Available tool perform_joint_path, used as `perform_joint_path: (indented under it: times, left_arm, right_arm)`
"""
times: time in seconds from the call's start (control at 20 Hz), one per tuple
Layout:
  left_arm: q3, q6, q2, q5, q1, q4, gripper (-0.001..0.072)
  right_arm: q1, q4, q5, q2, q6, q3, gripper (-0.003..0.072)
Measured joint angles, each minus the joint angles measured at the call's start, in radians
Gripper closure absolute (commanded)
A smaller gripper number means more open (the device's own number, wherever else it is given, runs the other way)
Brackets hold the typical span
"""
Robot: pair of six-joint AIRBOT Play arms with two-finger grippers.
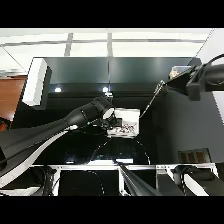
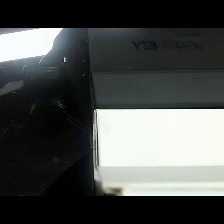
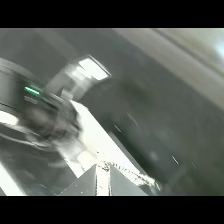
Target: Fold the box and place the chain.
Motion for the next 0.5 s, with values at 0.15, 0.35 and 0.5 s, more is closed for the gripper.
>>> perform_joint_path:
  times: [0.15,0.35,0.5]
  left_arm:
    - [0.000,0.000,0.000,0.000,0.000,0.000,0.0683]
    - [0.000,0.000,0.000,0.000,0.000,0.000,0.0683]
    - [0.000,0.000,0.000,0.000,0.000,0.000,0.0683]
  right_arm:
    - [0.000,0.085,0.016,0.002,0.000,0.065,0.0666]
    - [0.000,0.158,-0.022,0.003,0.013,0.114,0.0666]
    - [0.000,0.177,-0.019,0.003,0.028,0.126,0.0666]
